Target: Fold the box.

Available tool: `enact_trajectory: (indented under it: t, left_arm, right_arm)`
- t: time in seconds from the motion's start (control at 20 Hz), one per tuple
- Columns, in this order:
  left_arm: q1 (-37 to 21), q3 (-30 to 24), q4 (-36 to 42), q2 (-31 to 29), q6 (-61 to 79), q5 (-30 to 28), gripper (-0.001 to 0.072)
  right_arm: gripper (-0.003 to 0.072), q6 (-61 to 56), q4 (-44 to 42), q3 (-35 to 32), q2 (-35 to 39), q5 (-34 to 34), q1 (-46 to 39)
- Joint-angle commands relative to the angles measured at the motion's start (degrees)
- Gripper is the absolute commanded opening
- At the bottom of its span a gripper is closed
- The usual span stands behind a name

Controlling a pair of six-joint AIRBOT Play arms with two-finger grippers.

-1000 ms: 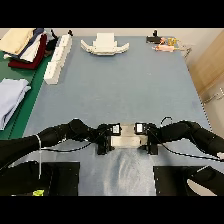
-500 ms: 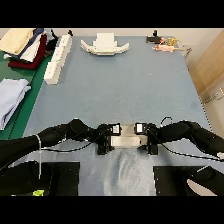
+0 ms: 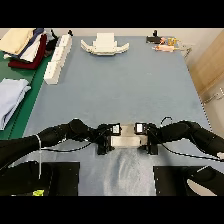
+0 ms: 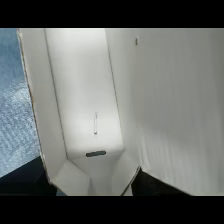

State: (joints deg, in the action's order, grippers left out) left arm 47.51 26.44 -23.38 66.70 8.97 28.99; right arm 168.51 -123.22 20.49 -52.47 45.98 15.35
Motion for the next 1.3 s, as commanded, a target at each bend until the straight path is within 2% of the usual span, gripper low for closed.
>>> enact_trajectory:
  t: [0.0, 0.35, 0.45, 0.75, 0.9, 1.0, 1.15, 1.25]
  left_arm:
    - [0.02, 0.04, -0.02, 0.02, 0.09, -0.02, 0.0513]
    - [0.02, 0.04, -0.02, 0.02, 0.09, -0.02, 0.0513]
    - [0.02, 0.04, -0.04, 0.02, 0.09, -0.02, 0.0513]
    - [0.02, 0.04, -0.02, 0.02, 0.09, -0.02, 0.0513]
    - [0.02, 0.04, -0.04, 0.02, 0.09, -0.02, 0.0513]
    - [0.02, 0.04, -0.02, 0.02, 0.09, -0.02, 0.0513]
    - [0.02, 0.04, -0.04, 0.02, 0.09, -0.02, 0.0513]
    - [0.02, 0.04, -0.04, 0.02, 0.09, -0.02, 0.0513]
  right_arm:
    - [0.0714, 0.07, 0.07, 0.04, 0.04, 0.26, -0.02]
    - [0.0716, 0.00, 0.46, 0.42, 0.07, 0.74, -0.02]
    - [0.0717, -0.96, 1.95, 1.77, 0.68, 4.13, -0.15]
    - [0.0717, -13.44, 14.36, 5.49, 7.41, 12.09, -0.17]
    - [0.0716, -19.37, 15.52, 6.25, 12.61, 15.72, -0.22]
    - [0.0712, -28.57, 11.26, 6.40, 16.04, 17.55, -0.22]
    - [0.0711, -55.36, 3.54, 6.40, 19.43, 17.73, -0.22]
    - [0.0711, -67.04, -0.20, 6.38, 19.80, 17.64, 0.02]
